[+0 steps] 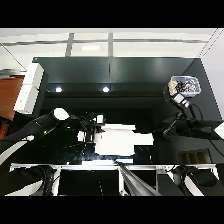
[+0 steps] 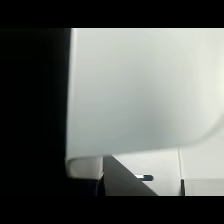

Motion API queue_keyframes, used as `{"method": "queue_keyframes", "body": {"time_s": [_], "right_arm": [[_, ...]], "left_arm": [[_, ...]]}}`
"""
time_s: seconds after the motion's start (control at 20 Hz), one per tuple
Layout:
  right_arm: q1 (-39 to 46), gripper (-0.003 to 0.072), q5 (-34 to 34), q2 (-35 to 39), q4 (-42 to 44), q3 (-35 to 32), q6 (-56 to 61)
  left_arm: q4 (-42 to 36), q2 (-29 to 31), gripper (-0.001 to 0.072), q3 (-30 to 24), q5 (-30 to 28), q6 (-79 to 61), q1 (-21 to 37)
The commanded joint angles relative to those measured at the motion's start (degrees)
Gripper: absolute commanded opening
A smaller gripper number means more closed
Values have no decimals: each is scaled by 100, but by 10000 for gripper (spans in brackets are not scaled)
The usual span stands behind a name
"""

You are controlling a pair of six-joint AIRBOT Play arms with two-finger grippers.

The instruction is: Fold the box and place the chain.

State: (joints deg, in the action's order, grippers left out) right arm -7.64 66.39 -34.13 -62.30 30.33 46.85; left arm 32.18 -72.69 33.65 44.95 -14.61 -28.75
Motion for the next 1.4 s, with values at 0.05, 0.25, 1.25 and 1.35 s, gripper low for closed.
{"method": "queue_keyframes", "body": {"time_s": [0.05,0.25,1.25,1.35], "right_arm": [[-531,702,-525,-2,101,-413,-22],[-1014,702,-1091,-4,234,-708,-22],[-2817,701,-2293,-7,223,-1908,-177],[-2973,701,-2544,-7,225,-1993,-306]], "left_arm": [[98,-162,27,11,57,529,-4],[199,-170,27,11,61,632,-4],[1082,-225,28,149,55,1040,-120],[1082,-225,28,149,63,1054,-120]]}}
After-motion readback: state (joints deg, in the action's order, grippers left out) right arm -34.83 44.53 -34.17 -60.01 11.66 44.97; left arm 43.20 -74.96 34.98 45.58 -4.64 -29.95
